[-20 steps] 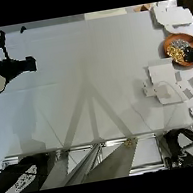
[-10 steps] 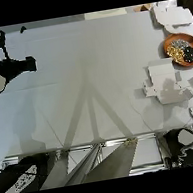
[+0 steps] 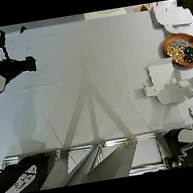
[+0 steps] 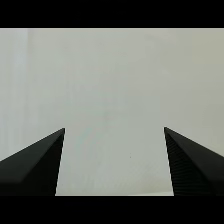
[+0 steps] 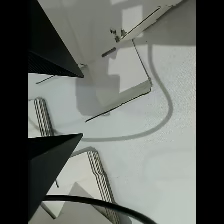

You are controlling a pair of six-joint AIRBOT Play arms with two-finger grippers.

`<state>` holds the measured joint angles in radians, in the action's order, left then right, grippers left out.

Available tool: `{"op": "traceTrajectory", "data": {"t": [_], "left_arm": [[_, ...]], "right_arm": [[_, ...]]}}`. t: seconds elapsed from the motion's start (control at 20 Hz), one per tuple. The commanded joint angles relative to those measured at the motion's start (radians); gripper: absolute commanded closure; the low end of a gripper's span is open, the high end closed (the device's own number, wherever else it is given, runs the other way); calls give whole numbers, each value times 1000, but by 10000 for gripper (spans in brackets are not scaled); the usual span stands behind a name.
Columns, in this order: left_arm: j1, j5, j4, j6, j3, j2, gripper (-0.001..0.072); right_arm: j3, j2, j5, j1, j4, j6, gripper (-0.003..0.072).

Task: Fold the box and place the chain.

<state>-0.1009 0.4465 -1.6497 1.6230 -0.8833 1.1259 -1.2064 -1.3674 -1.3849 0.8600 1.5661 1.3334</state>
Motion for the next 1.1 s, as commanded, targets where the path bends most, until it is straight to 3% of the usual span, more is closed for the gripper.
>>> {"op": "traceTrajectory", "data": {"t": [0.0,0.75,0.9,1.05], "left_arm": [[0,0,0,0,-1,-1,13],[0,0,0,0,-1,-1,13],[0,0,0,0,-1,-1,13],[0,0,0,0,-1,-1,13]], "right_arm": [[-7,-61,4,1,-2,-52,289],[-7,-201,44,-51,27,-215,292],[-7,-237,39,-110,84,-216,360],[-7,-245,43,-145,139,-216,361]]}}
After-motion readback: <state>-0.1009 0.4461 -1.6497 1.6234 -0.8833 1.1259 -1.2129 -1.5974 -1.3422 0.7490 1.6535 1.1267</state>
